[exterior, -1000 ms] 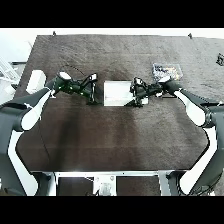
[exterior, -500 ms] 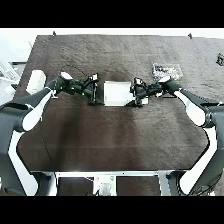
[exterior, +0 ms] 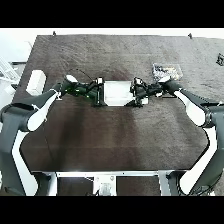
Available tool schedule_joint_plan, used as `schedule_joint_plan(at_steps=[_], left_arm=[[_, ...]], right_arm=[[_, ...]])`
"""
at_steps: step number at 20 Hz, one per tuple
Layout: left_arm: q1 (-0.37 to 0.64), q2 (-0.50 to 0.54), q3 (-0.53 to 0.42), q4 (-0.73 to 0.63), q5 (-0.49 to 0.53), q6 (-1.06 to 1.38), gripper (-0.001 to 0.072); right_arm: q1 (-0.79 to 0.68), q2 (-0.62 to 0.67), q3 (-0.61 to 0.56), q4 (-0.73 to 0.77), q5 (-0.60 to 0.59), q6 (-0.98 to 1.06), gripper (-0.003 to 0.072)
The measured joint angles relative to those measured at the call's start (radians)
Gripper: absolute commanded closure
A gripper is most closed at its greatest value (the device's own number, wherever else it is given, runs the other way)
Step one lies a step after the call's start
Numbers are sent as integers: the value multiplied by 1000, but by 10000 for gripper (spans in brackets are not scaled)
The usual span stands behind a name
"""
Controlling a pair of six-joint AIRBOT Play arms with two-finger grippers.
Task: Fold the box and place the chain.
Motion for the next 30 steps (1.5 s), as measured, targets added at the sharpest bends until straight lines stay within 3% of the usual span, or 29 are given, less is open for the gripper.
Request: schedule_joint_plan(at_steps=[16,18,28,29,30], left_arm=[[-14,-14,0,-31,51,22,-7],[-14,-15,0,-30,54,21,81],[-15,-16,0,-25,61,21,83],[-14,-16,0,-25,62,21,123],[-14,-16,0,-24,62,24,303]], right_arm=[[0,0,0,0,0,0,95],[0,0,0,0,0,0,96],[0,0,0,0,1,0,95],[0,0,0,0,1,0,95],[0,0,0,0,1,-1,95]])
